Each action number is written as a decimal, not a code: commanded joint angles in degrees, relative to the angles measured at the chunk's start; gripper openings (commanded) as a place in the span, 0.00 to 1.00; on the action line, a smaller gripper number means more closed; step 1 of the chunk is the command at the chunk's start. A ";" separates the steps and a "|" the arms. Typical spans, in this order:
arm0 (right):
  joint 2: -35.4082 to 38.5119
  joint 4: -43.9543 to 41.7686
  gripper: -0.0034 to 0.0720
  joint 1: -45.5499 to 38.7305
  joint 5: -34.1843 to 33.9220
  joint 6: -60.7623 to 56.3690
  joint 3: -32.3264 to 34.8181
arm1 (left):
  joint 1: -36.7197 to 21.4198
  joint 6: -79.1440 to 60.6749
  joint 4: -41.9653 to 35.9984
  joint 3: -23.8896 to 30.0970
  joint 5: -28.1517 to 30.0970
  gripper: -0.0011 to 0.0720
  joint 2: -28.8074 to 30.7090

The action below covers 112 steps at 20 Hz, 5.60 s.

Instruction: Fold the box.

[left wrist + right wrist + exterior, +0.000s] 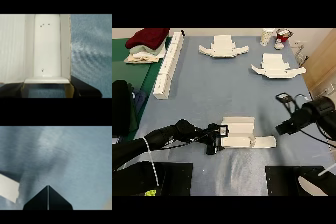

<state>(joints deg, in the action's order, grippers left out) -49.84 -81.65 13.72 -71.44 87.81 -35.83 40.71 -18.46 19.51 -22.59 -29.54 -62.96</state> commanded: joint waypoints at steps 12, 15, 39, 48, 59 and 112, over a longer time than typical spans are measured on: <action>-6.27 -46.29 0.05 -25.46 0.85 12.09 13.46 | 0.00 0.00 0.02 -0.02 0.02 0.62 0.04; -6.25 -49.40 0.05 -25.40 -0.04 14.64 14.60 | 0.00 0.00 0.02 -0.02 0.02 0.62 0.04; -3.10 -52.68 0.05 -12.04 -0.59 16.61 12.20 | 0.00 0.00 0.02 -0.02 0.02 0.62 0.07; 1.68 -52.76 0.51 -10.49 -0.68 16.65 11.39 | 0.00 0.00 0.00 -0.02 0.02 0.62 0.04; 1.57 -34.47 0.52 13.33 14.78 -6.10 7.37 | 0.00 0.00 0.02 -0.02 0.02 0.62 0.04; -6.75 -13.81 0.05 4.92 5.88 -18.34 -7.19 | 0.00 0.00 0.02 -0.02 0.02 0.62 0.04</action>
<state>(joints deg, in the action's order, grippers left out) -53.63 -81.73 30.94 -76.99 52.90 -44.97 40.71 -18.44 19.51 -22.59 -29.52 -62.96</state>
